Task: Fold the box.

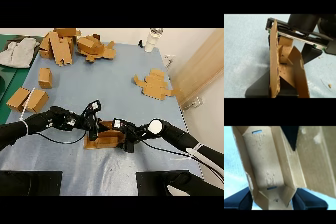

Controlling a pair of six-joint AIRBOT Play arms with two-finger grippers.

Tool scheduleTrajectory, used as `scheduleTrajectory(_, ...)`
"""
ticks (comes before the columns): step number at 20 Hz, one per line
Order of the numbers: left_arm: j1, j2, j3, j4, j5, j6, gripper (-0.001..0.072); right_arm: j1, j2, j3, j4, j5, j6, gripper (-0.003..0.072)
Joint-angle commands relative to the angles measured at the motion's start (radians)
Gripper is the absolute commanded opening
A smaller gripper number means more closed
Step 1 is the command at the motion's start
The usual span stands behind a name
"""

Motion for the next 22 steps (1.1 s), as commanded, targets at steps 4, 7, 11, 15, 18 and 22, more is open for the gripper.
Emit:
scheduleTrajectory(4,0.000,0.000,0.000,0.000,0.001,0.000,0.0012,0.002,-0.011,0.001,0.035,-0.017,-0.010,0.0661)
scheduleTrajectory(7,0.000,0.000,0.000,0.000,0.001,0.000,0.0012,0.002,-0.011,0.001,0.039,-0.017,-0.010,0.0662)
scheduleTrajectory(11,0.000,0.000,0.000,0.000,0.001,0.000,0.0011,0.002,-0.013,0.001,0.038,-0.014,-0.010,0.0661)
scheduleTrajectory(15,0.000,0.000,0.000,0.000,0.001,0.000,0.0012,0.002,-0.015,0.001,0.038,-0.014,-0.010,0.0662)
scheduleTrajectory(18,0.000,0.000,0.000,0.000,0.001,0.000,0.0012,0.002,-0.015,0.001,0.039,0.000,-0.010,0.0661)
scheduleTrajectory(22,0.000,0.000,0.000,0.000,0.001,0.000,0.0011,0.002,-0.015,0.001,0.099,0.004,-0.089,0.0662)
